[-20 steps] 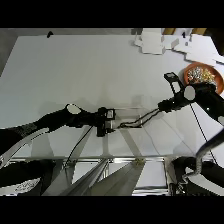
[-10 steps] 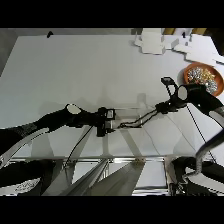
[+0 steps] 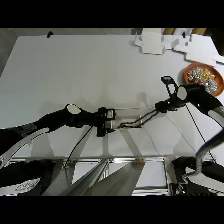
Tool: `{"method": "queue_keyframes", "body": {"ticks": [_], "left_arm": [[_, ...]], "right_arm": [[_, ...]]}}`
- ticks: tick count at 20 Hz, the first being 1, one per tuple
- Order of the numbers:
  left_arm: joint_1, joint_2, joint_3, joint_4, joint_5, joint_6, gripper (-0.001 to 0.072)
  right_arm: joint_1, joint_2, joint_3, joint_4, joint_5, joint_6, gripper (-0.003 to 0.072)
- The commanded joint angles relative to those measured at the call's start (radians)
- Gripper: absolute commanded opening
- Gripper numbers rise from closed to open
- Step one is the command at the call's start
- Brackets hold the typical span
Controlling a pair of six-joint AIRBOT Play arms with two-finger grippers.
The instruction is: Fold the box and place the chain.
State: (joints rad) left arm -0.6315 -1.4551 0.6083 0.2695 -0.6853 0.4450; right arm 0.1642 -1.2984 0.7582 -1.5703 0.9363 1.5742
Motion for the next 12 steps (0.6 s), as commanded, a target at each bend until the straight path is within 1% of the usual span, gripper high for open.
{"method": "queue_keyframes", "body": {"ticks": [1,3,4,5,6,8,12], "left_arm": [[0.0,0.001,0.0,0.0,0.0,0.0,0.0209],[0.0,0.001,0.0,0.0,0.0,0.0,0.0209],[0.0,0.001,0.0,0.0,0.0,0.0,0.0209],[0.0,0.001,0.0,0.0,0.0,0.0,0.0209],[0.0,0.001,0.0,0.0,0.0,0.0,0.0209],[0.0,0.001,0.0,0.0,0.0,0.0,0.0209],[0.0,0.001,0.0,0.0,0.0,0.0,0.0209]], "right_arm": [[0.0,-0.029,0.0,0.003,0.026,0.001,0.0232],[0.0,-0.035,-0.001,0.003,0.048,0.0,0.0146],[0.0,-0.034,-0.001,0.003,0.055,-0.001,0.0074],[0.0,-0.032,-0.001,0.003,0.071,-0.009,0.0034],[0.0,-0.026,-0.001,0.002,0.074,-0.012,0.0015],[0.0,0.0,-0.001,-0.001,0.081,-0.012,0.0014],[0.0,0.096,-0.001,-0.003,0.089,-0.012,0.0014]]}}
